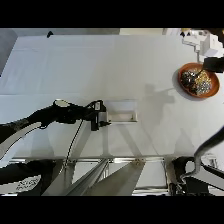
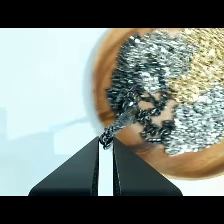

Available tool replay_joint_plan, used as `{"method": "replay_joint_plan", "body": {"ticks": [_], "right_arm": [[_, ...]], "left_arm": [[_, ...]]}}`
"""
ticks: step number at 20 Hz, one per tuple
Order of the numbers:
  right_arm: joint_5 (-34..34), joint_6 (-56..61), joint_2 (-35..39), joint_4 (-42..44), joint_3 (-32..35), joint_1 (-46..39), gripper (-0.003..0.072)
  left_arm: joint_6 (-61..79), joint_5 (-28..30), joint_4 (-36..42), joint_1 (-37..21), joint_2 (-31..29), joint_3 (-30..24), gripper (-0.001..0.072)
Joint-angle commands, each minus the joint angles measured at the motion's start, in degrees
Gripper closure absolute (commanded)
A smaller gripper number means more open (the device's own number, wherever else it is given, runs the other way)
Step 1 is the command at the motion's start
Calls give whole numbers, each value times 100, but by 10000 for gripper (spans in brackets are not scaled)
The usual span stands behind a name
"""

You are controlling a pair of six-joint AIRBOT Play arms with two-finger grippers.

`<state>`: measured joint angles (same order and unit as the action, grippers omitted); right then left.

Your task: Fold the box and place the chain.

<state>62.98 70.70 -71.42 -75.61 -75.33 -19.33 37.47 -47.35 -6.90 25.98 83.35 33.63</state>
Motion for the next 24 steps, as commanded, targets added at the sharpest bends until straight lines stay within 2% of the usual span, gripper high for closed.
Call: {"method": "replay_joint_plan", "body": {"ticks": [1,5,8,21,24], "right_arm": [[693,-398,667,859,0,0,671],[1145,-496,1019,1384,2,26,671],[1300,-520,1327,1447,2,295,671],[1976,-627,2511,1480,4,2487,671],[2072,-627,2636,1786,4,2955,671]], "left_arm": [[0,0,0,-4,-2,4,577],[0,-2,0,-4,-2,2,577],[0,0,0,-4,-2,2,577],[0,0,0,-4,-2,2,577],[0,0,0,-4,-2,2,577]]}}
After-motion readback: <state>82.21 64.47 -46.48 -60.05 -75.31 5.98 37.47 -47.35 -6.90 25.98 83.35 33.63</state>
